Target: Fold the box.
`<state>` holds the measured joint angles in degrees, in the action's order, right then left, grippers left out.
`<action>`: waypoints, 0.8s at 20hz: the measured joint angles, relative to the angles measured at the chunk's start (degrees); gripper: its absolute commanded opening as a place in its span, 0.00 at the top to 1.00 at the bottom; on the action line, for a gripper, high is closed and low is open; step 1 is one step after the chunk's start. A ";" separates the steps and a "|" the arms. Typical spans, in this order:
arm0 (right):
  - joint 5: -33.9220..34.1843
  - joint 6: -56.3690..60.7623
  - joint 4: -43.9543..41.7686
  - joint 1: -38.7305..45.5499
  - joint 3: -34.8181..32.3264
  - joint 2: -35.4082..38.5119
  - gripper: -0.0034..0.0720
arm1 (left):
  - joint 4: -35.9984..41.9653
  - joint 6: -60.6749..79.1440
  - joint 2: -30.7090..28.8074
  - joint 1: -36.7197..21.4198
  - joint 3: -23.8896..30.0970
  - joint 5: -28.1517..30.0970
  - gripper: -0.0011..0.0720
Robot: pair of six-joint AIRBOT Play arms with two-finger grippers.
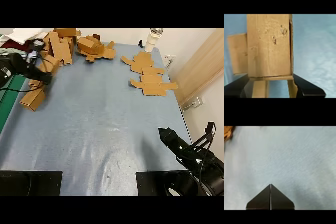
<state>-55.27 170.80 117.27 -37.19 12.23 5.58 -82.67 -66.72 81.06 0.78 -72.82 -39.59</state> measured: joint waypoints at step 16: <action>-1.70 -0.85 3.56 0.00 -0.04 -7.61 0.95 | 3.80 -2.34 9.99 -3.02 -6.19 -2.43 0.43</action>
<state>-56.97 169.95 120.84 -37.19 12.19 -2.02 -78.87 -69.06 91.05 -2.24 -79.00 -42.02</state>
